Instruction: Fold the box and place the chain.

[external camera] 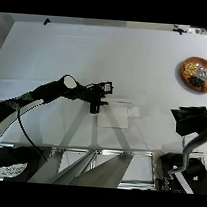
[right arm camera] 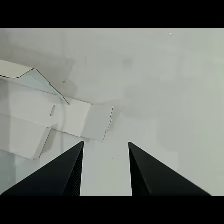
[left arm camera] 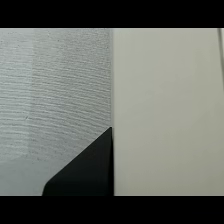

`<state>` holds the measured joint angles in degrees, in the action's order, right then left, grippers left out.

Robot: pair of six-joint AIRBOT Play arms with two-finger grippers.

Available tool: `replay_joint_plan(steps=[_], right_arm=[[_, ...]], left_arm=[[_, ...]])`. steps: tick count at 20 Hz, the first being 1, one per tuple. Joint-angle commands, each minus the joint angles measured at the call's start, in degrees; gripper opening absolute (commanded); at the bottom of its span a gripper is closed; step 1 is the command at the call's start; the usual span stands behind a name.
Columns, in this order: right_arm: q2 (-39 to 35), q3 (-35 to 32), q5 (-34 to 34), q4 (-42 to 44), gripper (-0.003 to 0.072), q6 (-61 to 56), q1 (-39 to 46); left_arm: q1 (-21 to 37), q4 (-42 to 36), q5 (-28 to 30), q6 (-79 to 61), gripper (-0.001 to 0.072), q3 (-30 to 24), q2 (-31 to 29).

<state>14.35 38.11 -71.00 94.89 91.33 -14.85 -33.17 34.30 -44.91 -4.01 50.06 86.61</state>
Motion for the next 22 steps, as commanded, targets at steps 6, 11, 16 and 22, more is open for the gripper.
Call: replay_joint_plan(steps=[6,11,16,22], right_arm=[[0.0,0.0,4.3,9.0,0.0004,23.2,0.0],[2.0,-2.3,5.9,22.3,0.0005,31.4,0.0],[6.4,-15.2,3.6,23.7,0.0006,53.2,-3.0],[7.8,-17.0,11.6,19.1,0.0007,63.6,-10.6]], left_arm=[[0.0,0.1,0.5,0.0,0.0014,0.0,0.0],[0.0,0.0,0.5,0.0,0.0014,0.0,0.0],[0.0,0.0,0.5,0.0,0.0014,0.0,0.0],[0.0,0.0,0.5,0.0,0.0014,0.0,0.0]])
